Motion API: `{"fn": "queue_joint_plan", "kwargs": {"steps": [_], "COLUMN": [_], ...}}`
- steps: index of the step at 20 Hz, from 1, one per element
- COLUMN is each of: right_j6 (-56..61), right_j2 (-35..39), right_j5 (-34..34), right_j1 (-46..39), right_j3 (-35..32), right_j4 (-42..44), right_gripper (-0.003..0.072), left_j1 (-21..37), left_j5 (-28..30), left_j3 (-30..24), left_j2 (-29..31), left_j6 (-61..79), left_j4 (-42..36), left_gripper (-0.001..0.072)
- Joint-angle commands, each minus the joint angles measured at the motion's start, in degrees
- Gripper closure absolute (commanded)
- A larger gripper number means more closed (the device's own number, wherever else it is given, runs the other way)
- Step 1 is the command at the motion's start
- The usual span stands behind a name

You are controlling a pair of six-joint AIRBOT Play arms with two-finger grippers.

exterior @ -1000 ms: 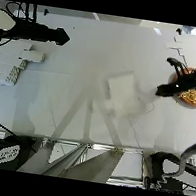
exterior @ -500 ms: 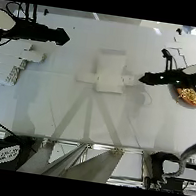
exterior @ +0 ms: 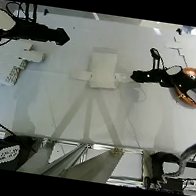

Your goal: Fold the box and place the chain.

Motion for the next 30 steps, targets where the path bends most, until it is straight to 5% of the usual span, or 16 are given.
{"fn": "queue_joint_plan", "kwargs": {"steps": [1,20,26,30], "right_j6": [0.0,0.0,0.0,0.0], "right_j2": [-0.2,-0.2,-0.2,-0.2], "right_j5": [-1.0,-1.0,-1.0,-1.0], "right_j1": [0.3,0.3,0.3,0.3], "right_j3": [0.0,0.0,0.0,0.0], "right_j4": [-0.1,-0.1,-0.1,-0.1], "right_gripper": [0.0673,0.0673,0.0673,0.0673], "left_j1": [0.0,-0.1,-0.7,-2.9], "left_j5": [0.4,-1.0,-10.9,-13.0], "left_j3": [0.1,0.2,7.3,15.0], "left_j2": [0.0,-1.4,-13.9,-24.5], "left_j6": [0.0,5.3,17.6,17.4], "left_j4": [0.0,-2.2,-16.9,-19.6], "left_gripper": [0.0016,0.0017,0.0015,0.0014]}}
